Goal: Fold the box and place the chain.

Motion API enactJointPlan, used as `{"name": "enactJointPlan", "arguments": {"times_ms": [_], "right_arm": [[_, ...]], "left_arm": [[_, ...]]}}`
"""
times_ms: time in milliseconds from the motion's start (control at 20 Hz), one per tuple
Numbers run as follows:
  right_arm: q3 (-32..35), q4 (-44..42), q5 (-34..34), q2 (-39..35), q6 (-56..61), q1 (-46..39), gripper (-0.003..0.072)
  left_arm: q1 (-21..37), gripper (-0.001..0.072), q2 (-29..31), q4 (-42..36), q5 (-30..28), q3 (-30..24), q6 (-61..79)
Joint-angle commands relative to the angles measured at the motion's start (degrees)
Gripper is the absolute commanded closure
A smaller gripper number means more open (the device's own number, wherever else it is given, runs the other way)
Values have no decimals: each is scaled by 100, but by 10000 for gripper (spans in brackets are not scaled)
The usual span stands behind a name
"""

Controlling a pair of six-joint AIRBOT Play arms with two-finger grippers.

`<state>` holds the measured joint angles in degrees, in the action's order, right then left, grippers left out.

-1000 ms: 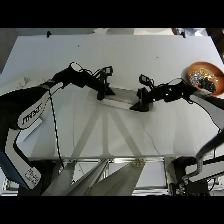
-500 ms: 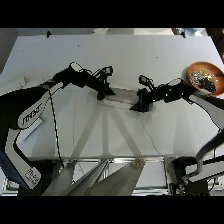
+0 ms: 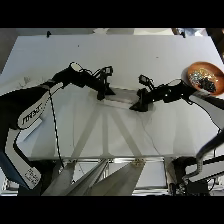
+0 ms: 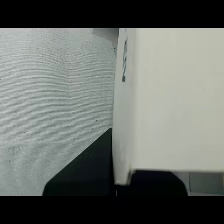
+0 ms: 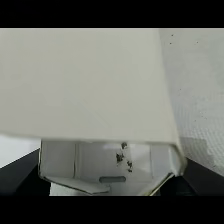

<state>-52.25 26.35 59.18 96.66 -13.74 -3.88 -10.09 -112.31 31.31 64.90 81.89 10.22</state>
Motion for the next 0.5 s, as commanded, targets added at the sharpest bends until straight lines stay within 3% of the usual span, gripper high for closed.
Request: {"name": "enactJointPlan", "arguments": {"times_ms": [0, 450], "right_arm": [[-2, -57, -4, 2, -24, 0, 24], [-4, -81, -39, 2, -24, 20, 45]], "left_arm": [[4, 698, 2, 0, 4, 2, 2], [4, 698, 2, 0, 4, 2, 2]]}}
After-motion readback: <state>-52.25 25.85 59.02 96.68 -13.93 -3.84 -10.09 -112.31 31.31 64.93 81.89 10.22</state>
